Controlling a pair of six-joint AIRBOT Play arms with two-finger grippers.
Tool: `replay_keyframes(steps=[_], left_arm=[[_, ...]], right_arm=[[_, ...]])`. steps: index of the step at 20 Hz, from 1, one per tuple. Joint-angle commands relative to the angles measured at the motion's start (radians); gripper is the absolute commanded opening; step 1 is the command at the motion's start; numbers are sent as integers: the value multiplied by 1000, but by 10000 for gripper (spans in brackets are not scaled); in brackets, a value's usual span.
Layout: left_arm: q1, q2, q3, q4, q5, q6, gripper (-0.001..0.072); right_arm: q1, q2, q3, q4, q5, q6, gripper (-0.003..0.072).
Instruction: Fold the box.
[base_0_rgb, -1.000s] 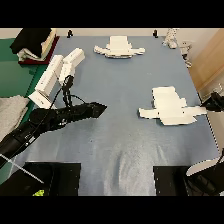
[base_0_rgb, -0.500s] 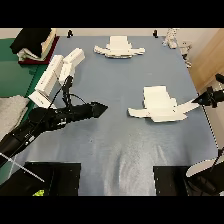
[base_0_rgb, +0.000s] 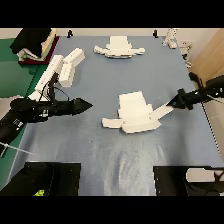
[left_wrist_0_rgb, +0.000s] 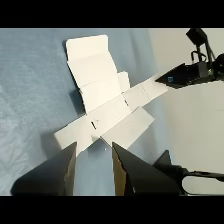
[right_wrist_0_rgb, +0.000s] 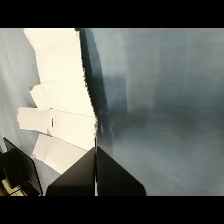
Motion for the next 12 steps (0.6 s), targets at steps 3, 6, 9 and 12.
replay_keyframes(steps=[3,6,9,12], left_arm=[[57,-71,25,104,-204,19,335],[57,-78,24,124,-230,19,335],[57,-78,24,125,-216,19,335],[57,-78,24,125,-195,19,335]], right_arm=[[251,380,-412,-14,271,231,2],[317,457,-475,-80,281,330,273],[327,425,-473,-83,255,334,274],[328,362,-460,-57,243,293,273]])
